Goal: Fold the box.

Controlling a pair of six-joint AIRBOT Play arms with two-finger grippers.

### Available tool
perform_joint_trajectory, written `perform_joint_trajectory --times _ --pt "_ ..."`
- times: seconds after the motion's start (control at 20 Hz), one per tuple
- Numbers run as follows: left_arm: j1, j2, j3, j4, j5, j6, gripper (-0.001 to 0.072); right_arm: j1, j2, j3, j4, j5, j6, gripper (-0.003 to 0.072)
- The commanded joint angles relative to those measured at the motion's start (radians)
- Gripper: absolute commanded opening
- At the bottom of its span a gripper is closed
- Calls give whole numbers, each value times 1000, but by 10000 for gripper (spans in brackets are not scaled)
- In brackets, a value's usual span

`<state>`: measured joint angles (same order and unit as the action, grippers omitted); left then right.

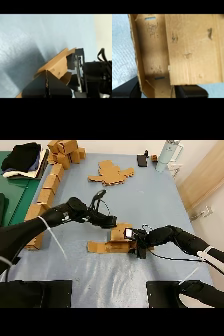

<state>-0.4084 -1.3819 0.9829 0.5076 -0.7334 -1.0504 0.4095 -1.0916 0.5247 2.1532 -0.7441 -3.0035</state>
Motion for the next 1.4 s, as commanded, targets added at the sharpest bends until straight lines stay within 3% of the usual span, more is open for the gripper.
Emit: perform_joint_trajectory --times 0.0,0.3,0.55,0.8,1.1,1.15,1.2,1.35 --pt "11 103 0 154 -42 21 9 0 0 0 0 1 0 480" --pt "11 297 -104 364 -82 55 8 0 0 0 0 1 0 481" --pt "11 468 -256 352 -124 353 10 0 0 0 0 1 0 480" --pt "9 410 -277 231 -253 571 11 0 0 0 0 1 0 480" --pt "11 350 -278 233 -268 888 19 0 0 0 0 1 0 480" --pt "11 338 -280 230 -259 937 305 0 0 0 0 1 0 480" --pt "11 323 -285 225 -240 970 520 0 0 0 0 1 0 480" --pt "11 266 -307 225 -183 1036 535 0 0 0 0 1 0 481"
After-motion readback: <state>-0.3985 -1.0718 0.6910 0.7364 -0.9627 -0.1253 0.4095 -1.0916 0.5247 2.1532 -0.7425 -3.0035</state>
